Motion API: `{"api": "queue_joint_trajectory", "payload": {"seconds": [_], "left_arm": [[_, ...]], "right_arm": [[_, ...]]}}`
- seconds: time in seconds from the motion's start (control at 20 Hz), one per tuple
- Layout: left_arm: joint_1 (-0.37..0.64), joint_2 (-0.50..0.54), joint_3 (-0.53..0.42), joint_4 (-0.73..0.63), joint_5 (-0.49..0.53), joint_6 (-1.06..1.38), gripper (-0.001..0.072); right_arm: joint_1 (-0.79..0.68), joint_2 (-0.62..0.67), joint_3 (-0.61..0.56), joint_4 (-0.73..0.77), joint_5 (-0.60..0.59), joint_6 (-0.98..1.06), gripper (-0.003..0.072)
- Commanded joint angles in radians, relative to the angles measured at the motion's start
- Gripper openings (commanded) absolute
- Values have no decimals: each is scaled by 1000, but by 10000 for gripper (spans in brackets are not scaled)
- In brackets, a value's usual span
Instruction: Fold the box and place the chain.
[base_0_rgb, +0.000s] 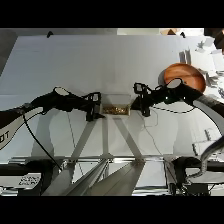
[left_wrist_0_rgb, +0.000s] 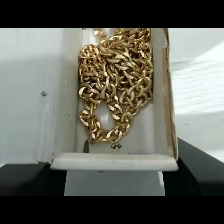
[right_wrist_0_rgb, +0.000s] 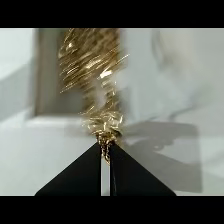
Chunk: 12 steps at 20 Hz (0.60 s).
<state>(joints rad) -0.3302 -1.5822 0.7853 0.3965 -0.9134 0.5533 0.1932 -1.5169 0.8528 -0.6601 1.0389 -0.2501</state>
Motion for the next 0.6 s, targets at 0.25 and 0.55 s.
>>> {"api": "queue_joint_trajectory", "payload": {"seconds": [0.25, 0.55], "left_arm": [[0, 0, 0, 2, -3, 0, 339], [0, 0, 0, 2, -3, 0, 339]], "right_arm": [[1, 78, 1, -66, -2, 287, 11], [1, 310, 3, 49, 47, 386, 11]]}}
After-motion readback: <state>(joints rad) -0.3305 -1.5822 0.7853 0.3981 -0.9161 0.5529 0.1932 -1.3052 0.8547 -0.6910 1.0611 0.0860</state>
